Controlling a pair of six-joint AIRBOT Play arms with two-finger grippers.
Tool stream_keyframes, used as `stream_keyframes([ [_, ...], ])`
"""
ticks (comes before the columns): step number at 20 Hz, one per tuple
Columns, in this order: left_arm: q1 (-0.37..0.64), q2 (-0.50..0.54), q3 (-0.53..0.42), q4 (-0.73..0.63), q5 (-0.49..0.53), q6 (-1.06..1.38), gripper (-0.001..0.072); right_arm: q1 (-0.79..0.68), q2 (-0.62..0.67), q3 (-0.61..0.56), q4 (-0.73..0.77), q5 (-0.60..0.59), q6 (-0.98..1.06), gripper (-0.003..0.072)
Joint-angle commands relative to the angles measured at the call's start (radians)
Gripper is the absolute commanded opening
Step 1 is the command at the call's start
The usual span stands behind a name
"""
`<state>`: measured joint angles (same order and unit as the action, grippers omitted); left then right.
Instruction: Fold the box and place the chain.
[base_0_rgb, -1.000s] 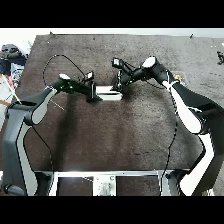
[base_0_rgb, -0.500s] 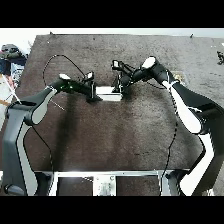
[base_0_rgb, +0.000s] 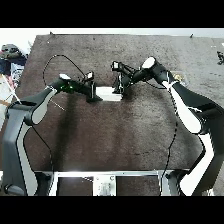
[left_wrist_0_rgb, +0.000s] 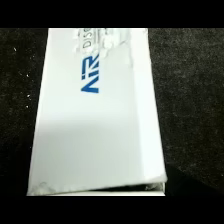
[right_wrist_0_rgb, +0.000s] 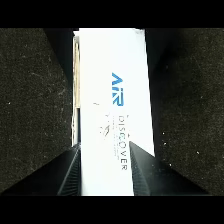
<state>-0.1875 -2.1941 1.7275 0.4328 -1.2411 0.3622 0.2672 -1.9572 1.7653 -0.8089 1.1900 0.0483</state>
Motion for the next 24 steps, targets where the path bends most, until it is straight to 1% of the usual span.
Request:
stream_keyframes([
  [1, -0.001, 0.000, 0.000, 0.000, 0.000, 0.002, 0.0468, 0.000, -0.003, 0.000, -0.011, 0.047, 0.001, 0.0339],
  [4, -0.001, 0.000, 0.000, 0.000, 0.000, 0.002, 0.0468, 0.000, -0.011, -0.002, -0.010, 0.080, 0.013, 0.0341],
  [6, -0.001, 0.000, 0.000, 0.000, 0.000, 0.002, 0.0468, 0.000, -0.013, -0.002, -0.010, 0.079, 0.012, 0.0342],
  [8, 0.000, 0.000, 0.000, 0.000, 0.000, 0.002, 0.0468, -0.002, -0.013, -0.001, -0.008, 0.079, 0.012, 0.0361],
  [13, -0.001, 0.000, 0.000, 0.000, 0.000, 0.002, 0.0468, -0.006, -0.008, 0.001, 0.010, 0.079, 0.012, 0.0361],
  [19, -0.001, 0.000, 0.000, 0.000, 0.000, 0.002, 0.0468, -0.039, 0.010, 0.001, 0.144, 0.089, 0.012, 0.0360],
  [22, -0.001, 0.000, 0.000, 0.000, 0.000, 0.002, 0.0468, -0.048, 0.010, 0.001, 0.171, 0.090, 0.020, 0.0358],
  [23, -0.001, 0.000, 0.000, 0.000, 0.000, 0.002, 0.0468, -0.047, 0.010, 0.001, 0.179, 0.090, 0.021, 0.0266],
  [24, -0.001, 0.000, 0.000, 0.000, 0.000, 0.002, 0.0468, -0.047, 0.008, 0.001, 0.188, 0.090, 0.043, 0.0061],
])
